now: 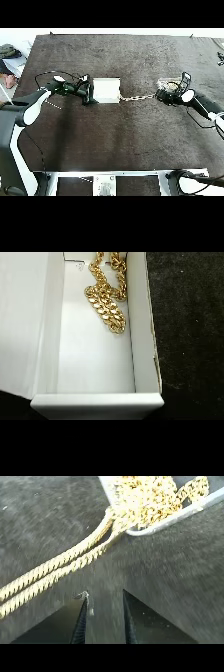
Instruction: Fold the box and place the chain.
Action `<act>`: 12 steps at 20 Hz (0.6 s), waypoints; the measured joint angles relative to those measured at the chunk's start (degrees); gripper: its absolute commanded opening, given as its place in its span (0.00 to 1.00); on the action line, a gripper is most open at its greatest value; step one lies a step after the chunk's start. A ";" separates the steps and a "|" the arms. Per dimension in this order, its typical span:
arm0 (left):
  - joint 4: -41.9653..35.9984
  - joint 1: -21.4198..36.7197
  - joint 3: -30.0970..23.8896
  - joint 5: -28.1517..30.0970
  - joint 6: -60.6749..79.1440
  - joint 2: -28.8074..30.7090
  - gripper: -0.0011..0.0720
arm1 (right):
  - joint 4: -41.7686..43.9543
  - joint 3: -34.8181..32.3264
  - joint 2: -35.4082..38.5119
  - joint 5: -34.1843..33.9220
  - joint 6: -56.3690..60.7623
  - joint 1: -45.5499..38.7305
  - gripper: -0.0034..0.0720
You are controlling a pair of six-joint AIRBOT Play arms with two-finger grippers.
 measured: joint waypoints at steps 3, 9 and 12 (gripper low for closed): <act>0.00 0.00 0.00 0.02 0.00 0.00 0.57 | 4.39 0.07 -3.78 -5.22 -0.57 0.57 0.43; 0.00 0.00 0.00 0.00 0.00 0.00 0.57 | 8.90 2.73 -9.44 -12.70 -0.94 2.69 0.43; -0.02 0.00 0.00 0.02 0.00 0.00 0.57 | 9.77 5.25 -11.39 -13.81 -1.01 4.61 0.26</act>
